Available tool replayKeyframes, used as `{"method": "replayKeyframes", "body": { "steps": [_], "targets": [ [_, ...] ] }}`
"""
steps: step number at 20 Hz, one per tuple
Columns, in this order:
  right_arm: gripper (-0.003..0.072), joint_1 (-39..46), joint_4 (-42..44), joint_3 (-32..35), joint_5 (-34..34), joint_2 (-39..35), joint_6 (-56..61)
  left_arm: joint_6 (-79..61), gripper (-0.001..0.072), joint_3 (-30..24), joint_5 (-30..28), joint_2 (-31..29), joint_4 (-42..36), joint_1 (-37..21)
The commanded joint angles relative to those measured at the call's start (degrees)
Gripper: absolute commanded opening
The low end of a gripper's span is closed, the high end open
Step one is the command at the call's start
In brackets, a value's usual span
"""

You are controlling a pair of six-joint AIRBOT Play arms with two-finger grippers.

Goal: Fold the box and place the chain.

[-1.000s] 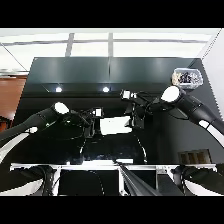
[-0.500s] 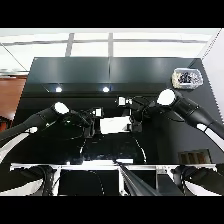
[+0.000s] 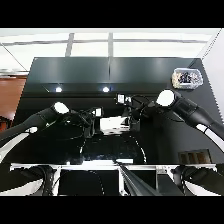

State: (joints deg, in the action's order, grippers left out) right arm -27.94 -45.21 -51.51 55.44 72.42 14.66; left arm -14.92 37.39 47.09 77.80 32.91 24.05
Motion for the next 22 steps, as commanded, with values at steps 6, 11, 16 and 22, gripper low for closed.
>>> {"method": "replayKeyframes", "body": {
  "steps": [6,11,16,22],
  "targets": [
    [0.0306,-0.02,-0.39,-0.20,-0.28,0.00,3.15,-0.09,0.0387,0.04,0.09,0.00,0.07,0.07],
    [0.0305,-0.04,-0.52,-0.17,-0.55,0.61,3.13,-0.09,0.0387,0.04,0.09,0.00,0.07,0.09],
    [0.0305,-0.04,-0.52,-0.17,-0.48,0.61,3.13,-0.09,0.0387,0.04,0.09,0.00,0.04,0.07],
    [0.0305,-0.11,-0.52,-0.04,-0.09,0.66,3.13,-0.09,0.0387,0.04,0.09,0.00,0.04,0.09]
  ]
}}
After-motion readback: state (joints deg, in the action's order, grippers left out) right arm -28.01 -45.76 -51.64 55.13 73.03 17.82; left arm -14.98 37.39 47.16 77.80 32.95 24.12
